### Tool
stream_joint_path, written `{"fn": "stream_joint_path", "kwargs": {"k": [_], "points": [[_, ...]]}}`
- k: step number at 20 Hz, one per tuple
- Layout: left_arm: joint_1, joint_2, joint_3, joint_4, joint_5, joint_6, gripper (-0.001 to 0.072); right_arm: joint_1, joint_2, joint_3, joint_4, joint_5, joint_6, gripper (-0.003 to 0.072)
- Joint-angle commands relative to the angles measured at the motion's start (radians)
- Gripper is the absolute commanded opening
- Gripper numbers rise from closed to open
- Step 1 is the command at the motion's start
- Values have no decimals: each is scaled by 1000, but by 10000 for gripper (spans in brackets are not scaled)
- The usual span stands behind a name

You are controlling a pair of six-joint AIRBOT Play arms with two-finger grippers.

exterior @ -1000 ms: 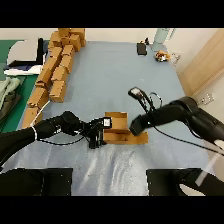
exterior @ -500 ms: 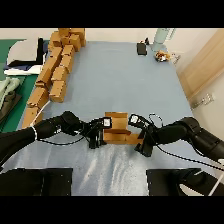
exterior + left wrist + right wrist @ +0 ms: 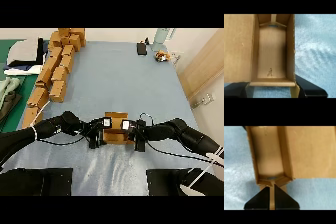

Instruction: Fold the box.

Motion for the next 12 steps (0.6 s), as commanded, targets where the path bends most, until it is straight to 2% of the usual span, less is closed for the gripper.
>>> {"fn": "stream_joint_path", "kwargs": {"k": [1, 6, 10, 12], "points": [[0, 0, 0, 0, 0, 0, 527, 54, -6, -1, 19, -2, -42, 31], [0, 0, 0, 0, 0, 0, 527, 72, -37, -1, 15, 77, -41, 21], [0, 0, 0, 0, 0, 0, 527, 70, -37, -1, 2, -42, 38, 18], [0, 0, 0, 0, 0, 0, 527, 70, -36, -1, -48, -46, 100, 6]]}}
